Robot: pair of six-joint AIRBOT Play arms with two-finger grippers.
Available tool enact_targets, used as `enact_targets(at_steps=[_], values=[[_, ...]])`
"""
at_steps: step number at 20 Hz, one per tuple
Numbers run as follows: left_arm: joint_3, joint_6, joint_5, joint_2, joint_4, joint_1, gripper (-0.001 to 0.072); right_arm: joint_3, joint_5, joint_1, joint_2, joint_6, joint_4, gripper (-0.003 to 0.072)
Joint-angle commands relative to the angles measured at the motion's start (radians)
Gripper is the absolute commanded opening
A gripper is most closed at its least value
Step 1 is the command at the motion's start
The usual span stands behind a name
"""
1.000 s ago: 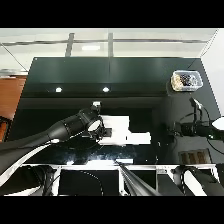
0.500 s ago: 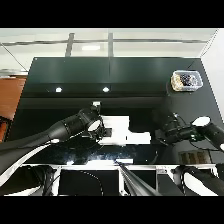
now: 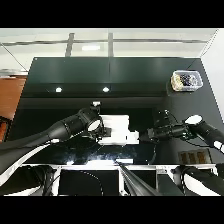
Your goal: Fold the box and place the chain.
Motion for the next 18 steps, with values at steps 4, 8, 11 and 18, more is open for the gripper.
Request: enact_targets(at_steps=[4,8,11,18], values=[[0.0,-0.001,0.001,-0.001,0.0,0.0,0.003,0.033,0.075,0.005,-0.001,-0.064,0.091,0.0406],[0.0,-0.001,0.001,-0.001,0.0,0.001,0.0029,0.133,0.124,-0.04,-0.001,-0.012,-0.067,0.0403],[0.0,-0.001,0.001,-0.001,0.0,0.001,0.0029,0.22,0.235,-0.166,0.002,0.036,-0.213,0.0383],[0.0,-0.001,0.002,-0.001,0.0,0.0,0.003,0.154,0.086,-0.388,0.008,0.135,-0.293,0.001]])
